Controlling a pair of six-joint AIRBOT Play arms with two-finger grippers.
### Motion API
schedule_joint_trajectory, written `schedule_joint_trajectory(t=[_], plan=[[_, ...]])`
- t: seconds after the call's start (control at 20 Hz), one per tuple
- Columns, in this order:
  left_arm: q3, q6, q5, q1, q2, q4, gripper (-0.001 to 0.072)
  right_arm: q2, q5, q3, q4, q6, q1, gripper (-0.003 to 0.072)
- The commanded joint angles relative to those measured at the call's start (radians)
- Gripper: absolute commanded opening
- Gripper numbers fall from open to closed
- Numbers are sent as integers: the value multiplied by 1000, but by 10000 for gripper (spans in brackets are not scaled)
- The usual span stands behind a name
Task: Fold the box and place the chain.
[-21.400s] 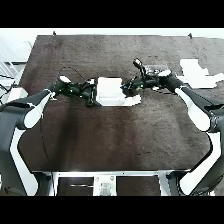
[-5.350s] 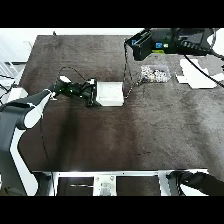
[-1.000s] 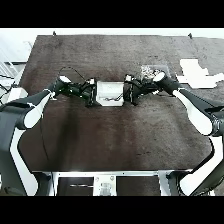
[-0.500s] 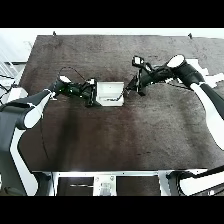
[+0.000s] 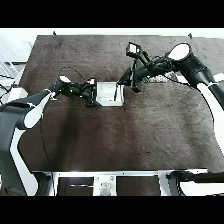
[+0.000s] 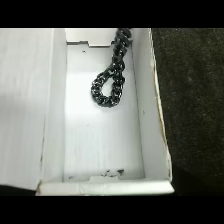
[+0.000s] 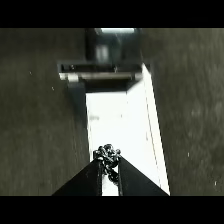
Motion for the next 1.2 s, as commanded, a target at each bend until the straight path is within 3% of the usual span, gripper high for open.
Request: schedule_joint_trajectory(t=[0.0,0.4,0.9,1.15], plan=[[0,0,0,0,1,0,362,5,-79,26,-13,12,35,6],[0,0,0,0,1,0,362,5,-135,127,-13,32,35,6],[0,0,0,0,1,0,362,4,-146,129,-23,105,35,6],[0,0,0,0,1,0,362,5,-132,129,-205,229,34,6]])
